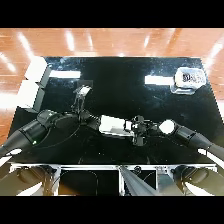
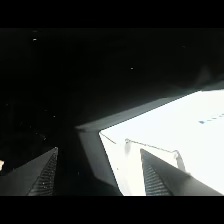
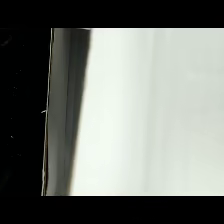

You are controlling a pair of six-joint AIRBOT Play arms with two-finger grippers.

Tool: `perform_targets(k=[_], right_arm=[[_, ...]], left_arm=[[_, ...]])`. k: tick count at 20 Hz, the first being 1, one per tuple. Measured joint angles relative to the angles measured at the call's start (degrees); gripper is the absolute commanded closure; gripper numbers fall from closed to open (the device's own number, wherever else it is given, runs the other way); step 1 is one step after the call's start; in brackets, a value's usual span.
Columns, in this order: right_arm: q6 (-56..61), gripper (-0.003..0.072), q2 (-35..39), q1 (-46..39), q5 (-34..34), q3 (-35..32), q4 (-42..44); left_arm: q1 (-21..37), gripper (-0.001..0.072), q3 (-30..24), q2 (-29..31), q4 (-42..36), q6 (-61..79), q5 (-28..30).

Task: Fold the box and place the chain.

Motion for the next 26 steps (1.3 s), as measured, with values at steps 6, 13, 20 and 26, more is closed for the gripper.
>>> perform_targets(k=[6,13,20,26], right_arm=[[0.4,0.0057,0.0,0.0,0.0,0.0,-0.1],[0.6,0.0057,0.0,0.0,0.0,0.0,-0.2],[0.6,0.0057,0.0,0.0,0.0,0.0,-0.2],[0.6,0.0057,0.0,0.0,0.0,0.0,-0.2]], left_arm=[[3.0,0.0079,-0.8,0.9,0.3,1.5,0.5],[8.6,0.0084,-1.2,2.7,0.3,3.3,6.6],[2.1,0.0084,-12.0,15.4,-0.2,4.9,-3.4],[-6.7,0.0085,-18.8,20.9,0.2,1.2,-16.6]])
